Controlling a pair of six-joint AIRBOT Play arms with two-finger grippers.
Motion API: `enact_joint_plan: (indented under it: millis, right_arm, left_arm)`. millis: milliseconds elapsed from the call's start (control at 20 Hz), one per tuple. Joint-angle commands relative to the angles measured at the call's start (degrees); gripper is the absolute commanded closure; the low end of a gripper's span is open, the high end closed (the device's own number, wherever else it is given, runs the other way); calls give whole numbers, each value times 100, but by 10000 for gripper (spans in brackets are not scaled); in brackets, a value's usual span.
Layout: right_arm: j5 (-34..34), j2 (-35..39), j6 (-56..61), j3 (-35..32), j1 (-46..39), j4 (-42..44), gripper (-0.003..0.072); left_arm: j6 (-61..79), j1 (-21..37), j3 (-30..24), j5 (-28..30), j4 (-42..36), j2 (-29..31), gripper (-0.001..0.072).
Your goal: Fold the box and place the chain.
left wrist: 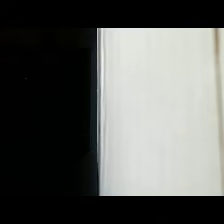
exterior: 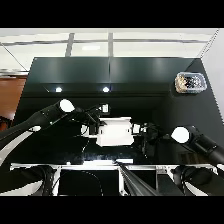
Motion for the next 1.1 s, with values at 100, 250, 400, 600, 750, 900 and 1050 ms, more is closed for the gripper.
enact_joint_plan:
  millis: [100, 250, 400, 600, 750, 900, 1050]
  right_arm:
    - [-1246, -391, -173, -120, 575, 708, 45]
    - [-1779, -446, -236, -44, 846, 595, 45]
    - [-1685, -313, -225, 302, 675, 131, 45]
    - [-1128, -310, -407, 704, 184, 149, 45]
    - [-1113, -330, -474, 706, -103, 313, 45]
    - [-1113, -483, -883, 706, -140, 756, 46]
    - [-975, -754, -1694, 704, -142, 1600, 45]
  left_arm:
    - [0, -2, 0, -7, 17, -2, 682]
    - [0, -2, 0, -9, 17, -2, 682]
    - [0, -2, 0, -70, 17, -2, 682]
    - [0, -2, 0, -72, 17, -2, 682]
    - [0, -2, 0, -72, 17, -2, 682]
    - [2, -2, 0, -72, 17, -2, 682]
    - [2, -2, 0, -72, 17, -2, 682]
